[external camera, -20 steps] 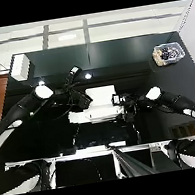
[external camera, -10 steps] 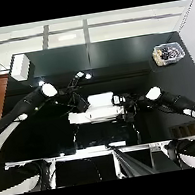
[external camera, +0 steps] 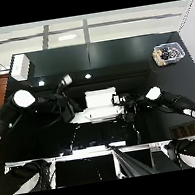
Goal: Fold the box and place the chain.
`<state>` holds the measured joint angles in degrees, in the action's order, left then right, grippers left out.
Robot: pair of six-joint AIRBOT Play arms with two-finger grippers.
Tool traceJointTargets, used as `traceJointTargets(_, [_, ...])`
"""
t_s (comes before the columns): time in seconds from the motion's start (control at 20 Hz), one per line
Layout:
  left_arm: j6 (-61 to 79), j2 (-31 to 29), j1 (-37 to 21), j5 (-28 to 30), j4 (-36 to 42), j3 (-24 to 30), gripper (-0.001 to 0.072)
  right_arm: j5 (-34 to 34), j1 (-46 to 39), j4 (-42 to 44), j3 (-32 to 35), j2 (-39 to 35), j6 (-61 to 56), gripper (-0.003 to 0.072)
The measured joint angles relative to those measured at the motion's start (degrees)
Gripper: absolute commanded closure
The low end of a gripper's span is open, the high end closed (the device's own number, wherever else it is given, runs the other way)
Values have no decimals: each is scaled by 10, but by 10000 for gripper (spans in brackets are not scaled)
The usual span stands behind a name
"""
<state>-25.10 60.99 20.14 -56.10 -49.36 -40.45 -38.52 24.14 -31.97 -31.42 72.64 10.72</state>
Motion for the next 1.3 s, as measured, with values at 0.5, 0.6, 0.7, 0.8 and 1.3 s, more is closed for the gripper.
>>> traceJointTargets(0.5, [219, 51, 58, 122, 17, 68, 148, 0, 0, 0, 0, 0, 0, 204])
traceJointTargets(0.6, [226, 58, 75, 138, 33, 70, 372, 0, 0, 0, 0, 0, 0, 204])
traceJointTargets(0.7, [231, 61, 86, 150, 47, 71, 496, 0, 0, 0, 0, 0, 0, 204])
traceJointTargets(0.8, [232, 63, 91, 158, 54, 71, 496, 0, 0, 0, 0, 0, 0, 204])
traceJointTargets(1.3, [246, 103, 97, 170, 186, 71, 660, 0, 0, 0, 0, 0, 1, 204])
